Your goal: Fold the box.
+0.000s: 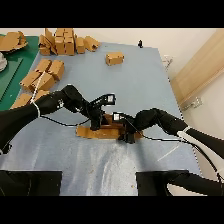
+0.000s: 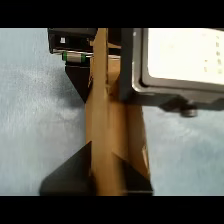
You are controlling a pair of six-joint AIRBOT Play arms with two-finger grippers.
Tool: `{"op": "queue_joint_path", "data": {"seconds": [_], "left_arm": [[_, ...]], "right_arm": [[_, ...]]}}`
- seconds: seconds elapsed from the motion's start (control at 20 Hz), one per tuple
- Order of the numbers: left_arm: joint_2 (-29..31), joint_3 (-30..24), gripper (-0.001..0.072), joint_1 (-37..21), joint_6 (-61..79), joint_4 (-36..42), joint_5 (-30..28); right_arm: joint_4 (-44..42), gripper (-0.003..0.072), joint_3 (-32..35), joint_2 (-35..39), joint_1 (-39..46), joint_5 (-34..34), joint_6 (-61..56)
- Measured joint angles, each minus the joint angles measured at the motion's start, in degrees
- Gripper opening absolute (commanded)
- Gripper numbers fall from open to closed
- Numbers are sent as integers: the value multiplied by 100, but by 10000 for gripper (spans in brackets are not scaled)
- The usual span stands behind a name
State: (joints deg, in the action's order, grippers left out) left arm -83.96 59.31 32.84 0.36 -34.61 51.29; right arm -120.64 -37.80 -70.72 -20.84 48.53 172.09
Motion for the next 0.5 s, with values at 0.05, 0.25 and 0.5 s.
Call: {"op": "queue_joint_path", "data": {"seconds": [0.05,0.25,0.5], "left_arm": [[-4,-2,546,-2,-7,-22,-13],[0,31,548,-28,-195,-37,-127],[219,133,532,-315,-1187,-841,162]], "right_arm": [[0,501,0,0,0,0,0],[2,501,0,0,0,2,-2],[2,501,0,0,0,4,0]]}}
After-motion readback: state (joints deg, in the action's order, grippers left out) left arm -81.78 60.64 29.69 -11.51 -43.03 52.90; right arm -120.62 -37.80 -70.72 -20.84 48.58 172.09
